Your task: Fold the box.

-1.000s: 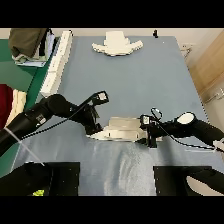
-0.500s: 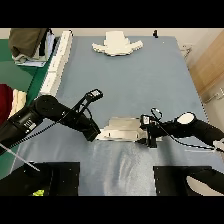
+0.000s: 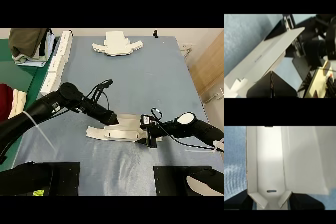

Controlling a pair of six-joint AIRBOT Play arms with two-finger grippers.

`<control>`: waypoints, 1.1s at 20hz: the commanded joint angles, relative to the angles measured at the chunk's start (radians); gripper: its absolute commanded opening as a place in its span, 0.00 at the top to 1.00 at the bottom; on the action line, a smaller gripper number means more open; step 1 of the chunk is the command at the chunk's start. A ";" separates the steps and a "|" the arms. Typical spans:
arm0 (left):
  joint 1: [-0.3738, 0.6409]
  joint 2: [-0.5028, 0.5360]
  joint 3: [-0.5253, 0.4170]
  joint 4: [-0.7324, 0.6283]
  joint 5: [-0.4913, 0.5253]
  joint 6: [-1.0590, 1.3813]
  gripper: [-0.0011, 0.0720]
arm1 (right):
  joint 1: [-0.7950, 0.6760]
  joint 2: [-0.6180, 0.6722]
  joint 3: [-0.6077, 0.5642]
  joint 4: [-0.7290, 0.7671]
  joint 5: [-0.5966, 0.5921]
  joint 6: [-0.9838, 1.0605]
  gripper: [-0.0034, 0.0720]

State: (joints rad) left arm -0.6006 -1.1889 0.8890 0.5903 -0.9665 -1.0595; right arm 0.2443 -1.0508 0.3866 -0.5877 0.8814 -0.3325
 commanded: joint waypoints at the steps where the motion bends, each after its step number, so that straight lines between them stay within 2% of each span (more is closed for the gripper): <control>1: 0.005 -0.079 0.072 -0.087 0.052 -0.004 0.97 | 0.000 0.001 0.001 0.000 0.000 0.000 0.16; 4: 0.015 -0.116 0.084 -0.166 0.048 -0.016 0.97 | 0.000 0.000 0.001 0.000 0.000 0.000 0.16; 8: 0.040 -0.212 0.084 -0.159 0.035 -0.089 0.97 | 0.000 0.000 0.001 0.000 0.000 0.000 0.16; 14: 0.093 -0.372 0.084 -0.156 -0.076 -0.143 0.97 | 0.000 0.000 0.001 0.000 0.000 0.000 0.16; 22: 0.083 -0.390 0.084 -0.157 -0.090 -0.141 0.97 | 0.000 0.000 0.001 0.000 0.000 0.000 0.16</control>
